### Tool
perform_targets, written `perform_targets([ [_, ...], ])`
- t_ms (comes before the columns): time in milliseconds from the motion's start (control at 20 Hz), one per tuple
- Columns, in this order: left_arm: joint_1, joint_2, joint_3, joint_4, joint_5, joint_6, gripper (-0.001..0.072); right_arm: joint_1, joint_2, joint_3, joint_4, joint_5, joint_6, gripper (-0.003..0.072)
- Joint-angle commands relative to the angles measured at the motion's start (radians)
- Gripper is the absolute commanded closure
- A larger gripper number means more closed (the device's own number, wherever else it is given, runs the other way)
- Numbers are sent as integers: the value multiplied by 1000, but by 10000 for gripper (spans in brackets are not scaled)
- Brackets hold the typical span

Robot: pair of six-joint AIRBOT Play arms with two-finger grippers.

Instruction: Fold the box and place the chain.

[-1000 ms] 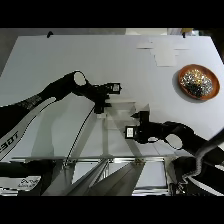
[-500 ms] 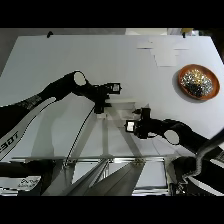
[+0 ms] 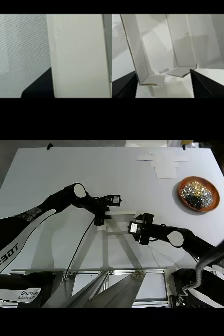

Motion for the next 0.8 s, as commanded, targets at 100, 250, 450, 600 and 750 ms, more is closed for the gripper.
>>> perform_targets([
  [100, 0, 0, 0, 0, 0, 0, 698, -90, -40, 31, 167, 69, -176, -10],
  [250, 0, 0, 0, 0, 0, 0, 698, -138, -77, 52, 172, 115, -241, -10],
  [450, 0, 0, 0, 0, 0, 0, 698, -146, -111, 77, 186, 143, -257, -10],
  [600, 0, 0, 0, 0, 0, 0, 698, -146, -99, 105, 186, 142, -257, -10],
  [750, 0, 0, 0, 0, 0, 0, 698, -145, -90, 110, 185, 157, -248, -10],
])
